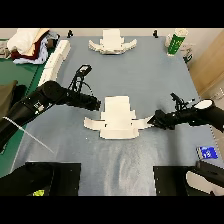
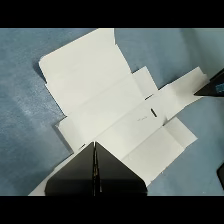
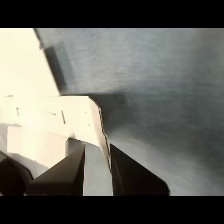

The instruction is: Fold the box.

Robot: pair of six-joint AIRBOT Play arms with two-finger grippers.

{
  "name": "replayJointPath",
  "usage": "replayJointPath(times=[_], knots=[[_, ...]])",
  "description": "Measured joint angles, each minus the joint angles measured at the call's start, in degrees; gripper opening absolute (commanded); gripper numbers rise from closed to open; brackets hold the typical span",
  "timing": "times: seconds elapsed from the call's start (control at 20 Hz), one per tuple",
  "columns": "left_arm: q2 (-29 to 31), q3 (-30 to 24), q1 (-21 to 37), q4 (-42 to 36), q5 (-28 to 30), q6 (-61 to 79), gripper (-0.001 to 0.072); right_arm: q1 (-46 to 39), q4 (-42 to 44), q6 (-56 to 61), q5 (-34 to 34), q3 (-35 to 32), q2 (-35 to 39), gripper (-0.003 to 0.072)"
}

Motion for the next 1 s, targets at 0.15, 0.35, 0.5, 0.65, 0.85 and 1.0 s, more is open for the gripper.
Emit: replayJointPath(times=[0.15, 0.35, 0.5, 0.65, 0.85, 1.0], knots=[[0.0, 0.0, 0.0, -0.98, -0.68, 0.0, 0.0016, 0.04, 2.73, -4.74, 3.06, 2.21, -5.31, 0.0222], [0.0, 0.0, 0.0, -2.58, -1.68, -0.02, 0.0017, 0.09, 5.97, -9.73, 4.52, 3.17, -11.37, 0.0139], [0.0, 0.02, 0.0, -3.5, -2.69, -0.02, 0.0017, 0.15, 9.66, -14.12, 5.07, 3.45, -13.57, 0.0033], [0.0, 0.0, 0.0, -4.37, -3.34, 0.0, 0.0314, 0.15, 11.56, -16.79, 5.7, 3.54, -14.38, 0.0002], [0.0, 0.0, 0.0, -5.86, -4.39, -0.07, 0.0441, 0.13, 12.66, -19.04, 6.86, 3.04, -14.1, 0.0002], [0.0, 0.02, 0.31, -6.49, -5.88, -0.7, 0.0441, 0.26, 12.87, -19.85, 7.28, -0.52, -10.25, 0.0001]])
